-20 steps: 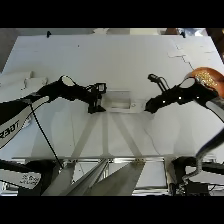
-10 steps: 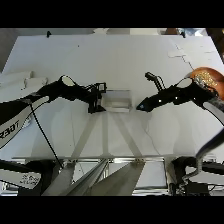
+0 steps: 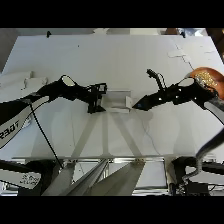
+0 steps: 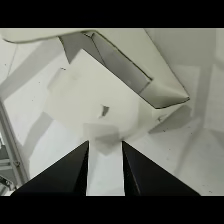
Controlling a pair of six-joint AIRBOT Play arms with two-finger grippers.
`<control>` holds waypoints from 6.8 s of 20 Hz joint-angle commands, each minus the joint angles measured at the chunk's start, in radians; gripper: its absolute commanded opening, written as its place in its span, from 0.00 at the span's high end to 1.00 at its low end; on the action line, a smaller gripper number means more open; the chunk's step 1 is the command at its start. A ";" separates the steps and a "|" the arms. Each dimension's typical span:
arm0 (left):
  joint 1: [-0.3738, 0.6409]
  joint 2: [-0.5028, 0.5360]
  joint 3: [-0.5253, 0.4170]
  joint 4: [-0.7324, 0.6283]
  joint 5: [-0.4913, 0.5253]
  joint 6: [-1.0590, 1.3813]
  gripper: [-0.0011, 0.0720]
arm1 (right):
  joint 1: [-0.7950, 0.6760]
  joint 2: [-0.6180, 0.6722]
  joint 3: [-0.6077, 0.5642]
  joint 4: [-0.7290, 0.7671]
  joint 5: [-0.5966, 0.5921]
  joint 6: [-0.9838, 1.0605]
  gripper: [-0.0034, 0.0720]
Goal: Fold the box and place the chain.
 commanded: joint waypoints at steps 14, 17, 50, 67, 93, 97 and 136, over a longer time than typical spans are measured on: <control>0.001 -0.001 -0.001 0.022 -0.003 0.001 0.32 | 0.069 -0.001 0.000 -0.008 -0.131 0.135 0.22; 0.001 0.000 -0.001 0.022 -0.003 0.002 0.32 | 0.100 -0.001 0.000 -0.055 -0.185 0.209 0.22; 0.001 -0.001 -0.001 0.022 -0.056 0.002 0.32 | 0.271 0.000 0.002 -0.233 -0.499 0.667 0.41; 0.001 -0.001 -0.001 0.022 -0.055 0.002 0.32 | 0.271 0.002 0.039 -0.244 -0.470 0.666 0.41; 0.001 -0.001 -0.001 0.023 -0.055 0.002 0.32 | 0.454 0.001 0.079 -0.861 -0.455 1.489 0.53; 0.001 -0.001 -0.001 0.023 -0.055 0.002 0.32 | 0.478 0.001 0.104 -0.897 -0.493 1.635 0.53; 0.001 0.000 -0.001 0.023 -0.055 0.002 0.32 | 0.587 -0.072 0.339 -1.074 -0.095 1.754 0.56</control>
